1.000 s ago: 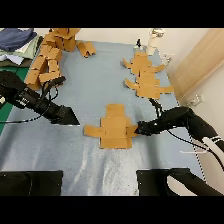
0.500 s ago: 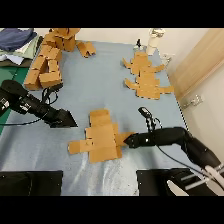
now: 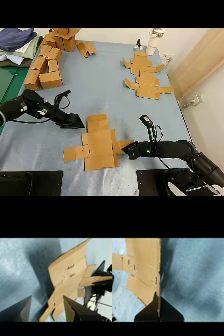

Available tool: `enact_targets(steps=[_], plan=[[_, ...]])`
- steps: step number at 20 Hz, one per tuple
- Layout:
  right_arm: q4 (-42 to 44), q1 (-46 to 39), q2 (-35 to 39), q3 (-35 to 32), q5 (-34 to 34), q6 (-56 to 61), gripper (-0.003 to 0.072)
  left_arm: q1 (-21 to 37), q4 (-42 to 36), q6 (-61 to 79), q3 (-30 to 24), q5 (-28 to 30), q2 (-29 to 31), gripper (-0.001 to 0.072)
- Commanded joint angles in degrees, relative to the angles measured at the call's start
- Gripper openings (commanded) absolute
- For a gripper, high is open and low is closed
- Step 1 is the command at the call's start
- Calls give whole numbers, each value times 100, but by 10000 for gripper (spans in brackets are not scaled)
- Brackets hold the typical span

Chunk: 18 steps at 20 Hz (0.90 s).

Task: Fold the box.

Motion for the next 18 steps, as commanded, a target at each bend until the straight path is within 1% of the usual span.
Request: enact_targets(steps=[1, 5, 8, 10, 13, 14, 15, 16, 18], plan=[[-11, 44, 52, -15, -201, 92, 0, -308, -870, 743, 66, 319, -529, 595], [-37, 44, 52, -15, -240, 90, 0, -533, -1023, 769, 354, 345, -962, 595], [-83, 44, 52, -15, -275, 90, 0, -627, -1021, 774, 389, 323, -1067, 595], [-199, 42, 50, -15, -273, 92, 0, -658, -1088, 931, 391, 31, -1067, 595], [-254, 42, 50, -15, -275, 118, 1, -739, -1419, 1252, 389, -675, -1064, 594], [-254, 42, 50, -15, -278, 149, 1, -761, -1462, 1331, 389, -796, -1067, 581], [-254, 44, 50, -15, -278, 153, 1, -772, -1447, 1340, 389, -833, -1067, 451], [-254, 42, 50, -15, -278, 155, 1, -776, -1445, 1381, 389, -866, -1067, 384], [-256, 44, 50, -15, -278, 199, 1, -776, -1443, 1462, 389, -973, -1067, 385]])
